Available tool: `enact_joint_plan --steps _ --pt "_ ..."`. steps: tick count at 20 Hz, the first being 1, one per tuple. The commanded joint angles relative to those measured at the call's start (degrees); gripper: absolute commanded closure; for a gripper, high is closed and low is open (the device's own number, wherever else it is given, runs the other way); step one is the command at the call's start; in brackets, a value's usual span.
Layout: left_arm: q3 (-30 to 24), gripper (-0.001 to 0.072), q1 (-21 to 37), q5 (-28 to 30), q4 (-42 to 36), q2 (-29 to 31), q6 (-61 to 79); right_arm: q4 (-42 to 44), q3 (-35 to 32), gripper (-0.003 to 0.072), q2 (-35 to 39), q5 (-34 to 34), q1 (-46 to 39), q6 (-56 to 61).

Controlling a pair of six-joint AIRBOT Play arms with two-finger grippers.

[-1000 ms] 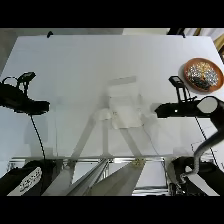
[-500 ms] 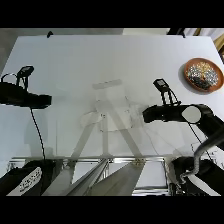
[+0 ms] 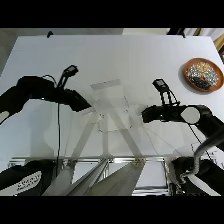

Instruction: Fold the box and place the chain.

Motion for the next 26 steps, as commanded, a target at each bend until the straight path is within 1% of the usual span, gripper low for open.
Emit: enact_joint_plan --steps 1,3,5,6,9,11,15,19,22,24,26 --pt "6.4 0.0255 -3.4 5.6 -5.6 -8.8 7.2 0.1 0.0 0.0673 0.0 0.0 0.1 0.1" --pt "11.0 0.0254 -2.8 8.5 -5.9 -13.1 7.4 0.2 0.0 0.0673 0.0 0.4 0.1 0.1" --pt "14.1 0.0250 -1.3 11.9 -5.7 -16.3 7.3 0.3 0.0 0.0673 0.0 0.6 0.1 0.1" --pt "14.7 0.0219 -0.1 13.1 -5.9 -17.4 6.7 0.3 0.0 0.0673 0.0 0.7 0.1 0.1" --pt "14.7 0.0208 3.2 15.9 -6.3 -18.6 6.0 0.3 0.0 0.0673 0.0 0.6 0.1 0.0" --pt "14.7 0.0208 3.8 16.2 -6.4 -18.8 6.4 0.3 0.0 0.0673 0.0 0.7 0.1 0.0" --pt "14.7 0.0208 1.7 17.1 -8.8 -21.4 8.5 0.7 0.0 0.0673 0.0 0.7 0.1 0.0" --pt "14.8 0.0209 -1.4 17.2 -15.6 -24.5 13.8 1.2 0.0 0.0673 0.0 0.7 0.1 0.0" --pt "14.8 0.0210 -2.4 16.4 -15.5 -26.1 13.8 1.2 0.0 0.0673 0.0 0.7 0.1 0.0" --pt "14.8 0.0224 -2.3 16.7 -15.4 -27.0 13.8 1.2 0.0 0.0673 0.0 0.7 0.1 0.0" --pt "14.8 0.0302 -2.3 17.1 -15.0 -27.2 13.8 1.2 0.0 0.0673 0.0 0.7 0.1 0.0"
